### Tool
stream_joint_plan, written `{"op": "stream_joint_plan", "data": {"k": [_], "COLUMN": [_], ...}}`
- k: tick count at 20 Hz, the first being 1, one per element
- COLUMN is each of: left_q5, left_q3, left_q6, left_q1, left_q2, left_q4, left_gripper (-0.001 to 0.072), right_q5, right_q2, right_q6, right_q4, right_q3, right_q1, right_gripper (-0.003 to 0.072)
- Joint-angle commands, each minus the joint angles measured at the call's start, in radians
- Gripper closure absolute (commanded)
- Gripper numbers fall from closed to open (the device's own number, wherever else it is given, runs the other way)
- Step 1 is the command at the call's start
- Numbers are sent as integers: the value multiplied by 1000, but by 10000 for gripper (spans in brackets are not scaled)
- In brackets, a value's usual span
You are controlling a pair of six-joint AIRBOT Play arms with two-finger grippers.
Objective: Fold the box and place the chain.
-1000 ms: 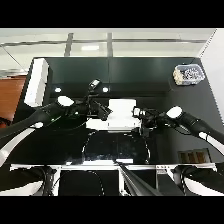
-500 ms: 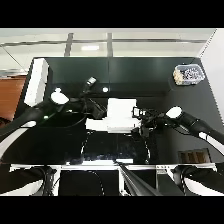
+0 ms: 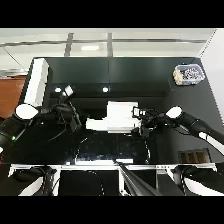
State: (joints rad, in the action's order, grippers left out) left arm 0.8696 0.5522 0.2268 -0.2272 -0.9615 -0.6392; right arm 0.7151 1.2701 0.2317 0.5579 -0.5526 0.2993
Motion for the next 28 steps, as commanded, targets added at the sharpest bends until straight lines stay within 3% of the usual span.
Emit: {"op": "stream_joint_plan", "data": {"k": [1,2,3,7,14,16,20,21,23,25,28], "left_q5": [59,-11,-71,-159,-171,-178,-179,-179,-179,-179,-177], "left_q3": [-38,-38,-37,-6,55,60,64,64,71,84,101], "left_q6": [-405,-420,-420,-422,-421,-421,-422,-422,-422,-420,-418], "left_q1": [-39,-74,-113,-210,-223,-224,-240,-248,-262,-273,-275], "left_q2": [-13,-39,-70,-196,-293,-299,-311,-313,-323,-335,-352], "left_q4": [-3,0,1,77,106,109,114,113,119,129,132], "left_gripper": [232,19,-4,-1,23,99,122,198,273,443,464], "right_q5": [1,1,1,0,0,0,0,0,0,0,0], "right_q2": [0,0,0,0,0,0,0,0,0,0,0], "right_q6": [0,0,0,0,0,0,0,0,0,0,0], "right_q4": [0,0,0,0,0,0,0,0,0,0,0], "right_q3": [-1,-1,-1,-1,-1,-1,-1,-1,-1,-1,-1], "right_q1": [0,0,0,0,0,0,0,0,0,0,0], "right_gripper": [560,560,560,560,560,560,561,560,560,560,560]}}
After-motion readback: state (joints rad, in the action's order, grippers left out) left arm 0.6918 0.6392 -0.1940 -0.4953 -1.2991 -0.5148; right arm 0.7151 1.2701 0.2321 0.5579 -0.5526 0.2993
